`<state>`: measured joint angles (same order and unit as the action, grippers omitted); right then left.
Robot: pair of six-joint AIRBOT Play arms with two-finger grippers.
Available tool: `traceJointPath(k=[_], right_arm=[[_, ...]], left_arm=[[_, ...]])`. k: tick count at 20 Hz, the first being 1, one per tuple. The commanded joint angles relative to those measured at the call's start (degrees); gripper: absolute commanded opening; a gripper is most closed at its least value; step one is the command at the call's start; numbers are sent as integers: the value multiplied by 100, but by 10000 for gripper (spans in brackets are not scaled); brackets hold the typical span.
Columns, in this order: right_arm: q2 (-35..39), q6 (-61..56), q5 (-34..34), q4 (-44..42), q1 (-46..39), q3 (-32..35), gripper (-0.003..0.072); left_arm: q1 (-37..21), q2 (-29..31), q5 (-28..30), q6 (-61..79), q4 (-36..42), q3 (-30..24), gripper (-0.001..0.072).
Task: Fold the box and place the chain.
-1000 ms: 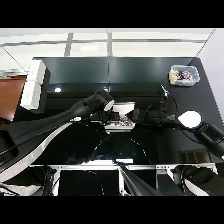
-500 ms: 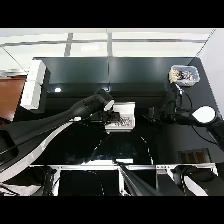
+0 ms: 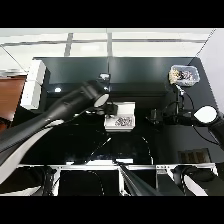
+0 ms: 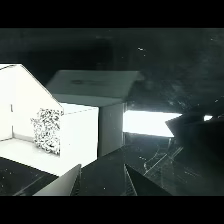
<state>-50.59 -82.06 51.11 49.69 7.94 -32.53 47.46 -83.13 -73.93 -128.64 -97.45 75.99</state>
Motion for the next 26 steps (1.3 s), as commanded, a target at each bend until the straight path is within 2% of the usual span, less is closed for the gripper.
traceJointPath(k=[1, 3, 4, 6, 7, 8, 10, 12, 16, 19, 20, 23, 26], right_arm=[[2, 4, 15, 31, -7, -7, 318], [2, 4, 15, 28, -4, -7, 318], [2, 4, 15, 31, -7, -7, 319], [2, 4, 13, 31, -7, -7, 319], [2, 4, 7, 31, -7, -7, 319], [2, 4, 2, 31, -7, -7, 319], [2, 2, 13, 31, -7, -4, 318], [2, 0, 11, 31, -7, -7, 319], [2, -7, 7, 31, -4, -4, 319], [2, -85, 9, 28, -4, -4, 319], [2, -83, 9, 31, -4, -4, 319], [2, -83, 4, 31, -4, -4, 319], [2, -83, 2, 31, -4, -4, 319]], left_arm=[[-365, 990, -721, 514, -1202, -546, 704], [-1226, 1626, -636, 551, -1005, -1266, 701], [-1749, 1952, -284, 721, -560, -1665, 700], [-2680, 2402, 728, 2188, 1152, -2424, 693], [-3086, 2500, 1274, 3759, 2341, -2820, 693], [-3410, 2483, 1495, 5204, 3412, -3130, 693], [-3733, 2308, 1539, 7326, 4868, -3530, 693], [-3650, 2090, 1526, 9208, 5322, -3740, 695], [-2983, 1637, 1659, 12336, 5340, -3775, 714], [-2459, 1316, 2573, 13175, 5604, -3755, 714], [-2406, 1180, 2675, 13444, 5733, -3713, 714], [-2465, 741, 2658, 13916, 6223, -3547, 714], [-2468, 442, 2485, 14078, 6242, -3353, 714]])
